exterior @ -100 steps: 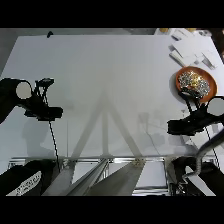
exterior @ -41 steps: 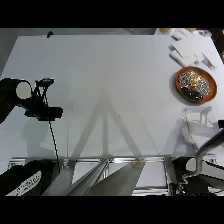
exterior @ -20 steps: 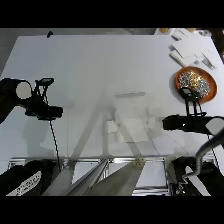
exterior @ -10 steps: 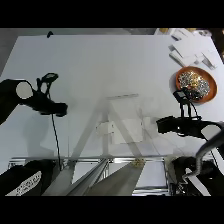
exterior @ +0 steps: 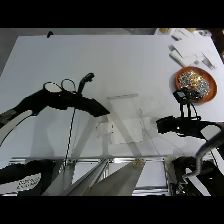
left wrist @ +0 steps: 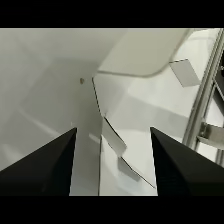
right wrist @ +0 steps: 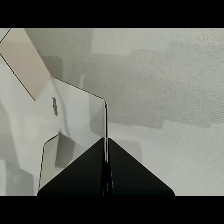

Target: Fold the box and place the chain.

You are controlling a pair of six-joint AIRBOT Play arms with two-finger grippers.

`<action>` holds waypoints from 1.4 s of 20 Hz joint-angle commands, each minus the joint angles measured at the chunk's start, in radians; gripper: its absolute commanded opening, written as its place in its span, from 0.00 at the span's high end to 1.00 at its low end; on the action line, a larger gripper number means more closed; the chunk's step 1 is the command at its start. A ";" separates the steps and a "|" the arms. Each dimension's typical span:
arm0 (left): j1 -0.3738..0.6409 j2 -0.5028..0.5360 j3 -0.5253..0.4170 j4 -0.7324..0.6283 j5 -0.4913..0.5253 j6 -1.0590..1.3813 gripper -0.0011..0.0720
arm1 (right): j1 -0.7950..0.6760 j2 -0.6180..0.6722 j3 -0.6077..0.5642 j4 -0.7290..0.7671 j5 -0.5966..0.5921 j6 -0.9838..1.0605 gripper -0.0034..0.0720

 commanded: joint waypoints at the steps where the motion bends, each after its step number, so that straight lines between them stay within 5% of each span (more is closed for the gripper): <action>1: -0.040 -0.083 0.000 -0.134 0.044 0.172 0.28 | 0.001 0.001 0.000 0.001 0.000 0.000 0.93; 10: -0.124 -0.085 0.000 -0.148 0.113 0.223 0.30 | 0.001 0.001 0.000 0.025 -0.001 0.000 0.93; 13: -0.123 -0.084 0.000 -0.099 0.077 0.222 0.53 | 0.001 0.001 0.000 0.025 -0.001 0.000 0.93; 15: -0.123 -0.082 0.000 -0.061 0.071 0.231 0.91 | 0.001 0.001 0.000 0.025 0.001 0.000 0.93; 17: -0.123 -0.073 0.000 -0.033 0.071 0.277 0.98 | 0.001 0.001 0.000 0.026 0.005 0.000 0.93; 20: -0.123 -0.041 0.012 -0.014 0.071 0.410 0.98 | 0.001 0.001 0.001 0.054 0.002 -0.002 0.93; 25: -0.125 0.021 0.036 0.058 0.071 0.573 0.98 | 0.001 0.003 0.072 0.095 0.021 -0.005 0.66; 28: -0.130 0.027 0.036 0.069 0.064 0.641 0.98 | 0.001 0.016 0.162 0.076 0.027 -0.012 0.65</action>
